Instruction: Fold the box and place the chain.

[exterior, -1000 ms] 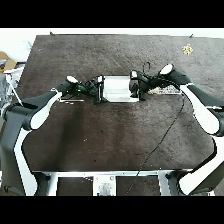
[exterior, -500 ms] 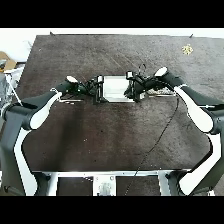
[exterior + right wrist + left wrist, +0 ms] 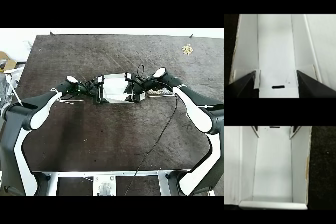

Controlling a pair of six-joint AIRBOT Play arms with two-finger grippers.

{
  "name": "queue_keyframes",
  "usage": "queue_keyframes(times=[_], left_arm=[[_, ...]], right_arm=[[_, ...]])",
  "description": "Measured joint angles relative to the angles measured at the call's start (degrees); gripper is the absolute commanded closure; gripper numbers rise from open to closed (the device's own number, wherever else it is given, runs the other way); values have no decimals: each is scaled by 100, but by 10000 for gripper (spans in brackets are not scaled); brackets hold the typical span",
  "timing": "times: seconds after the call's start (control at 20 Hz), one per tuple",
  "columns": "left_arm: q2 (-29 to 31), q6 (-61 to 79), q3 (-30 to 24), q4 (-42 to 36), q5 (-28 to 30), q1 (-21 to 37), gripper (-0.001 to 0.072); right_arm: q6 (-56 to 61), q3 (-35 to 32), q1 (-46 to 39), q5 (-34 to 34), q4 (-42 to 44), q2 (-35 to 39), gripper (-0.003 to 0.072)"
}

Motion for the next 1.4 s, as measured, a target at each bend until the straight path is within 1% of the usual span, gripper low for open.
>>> queue_keyframes(times=[0.2, 0.25, 0.3, 0.35, 0.4, 0.45, 0.65, 0.7, 0.75, 0.9, 1.1, 1.25, 1.4], left_arm=[[0, -2, 0, 0, 7, 0, 440], [0, -2, 0, 0, 9, 0, 440], [0, -2, 0, -2, 13, -2, 440], [0, -13, 0, -4, 17, -2, 440], [0, -11, 0, -4, 22, -2, 440], [-2, -9, 0, -11, 28, -2, 440], [0, -9, 0, -15, 28, -2, 440], [0, -9, 0, -13, 28, -2, 440], [0, -9, 0, -13, 28, -2, 440], [0, -7, 0, -13, 28, -2, 440], [0, -4, 0, -9, 28, -2, 440], [0, -4, 0, -9, 28, -2, 440], [0, -4, 0, -7, 28, -2, 440]], right_arm=[[2, 0, 0, -7, -9, 0, 6], [4, 0, 0, -9, -15, 2, 125], [11, 0, -2, -15, -24, 9, 212], [48, -2, -9, 4, -63, 26, 329], [136, -2, -13, 22, -125, 57, 475], [273, -2, -24, 55, -205, 105, 543], [1325, -2, -59, 393, -911, 479, 550], [1694, -2, -66, 483, -1121, 625, 644], [2059, -2, -74, 579, -1294, 763, 683], [3327, 7, -144, 682, -1725, 1193, 683], [5064, 0, -551, 748, -1961, 1521, 683], [6100, -166, -1005, 750, -1878, 1604, 683], [6679, -544, -1355, 437, -1480, 1609, 682]])
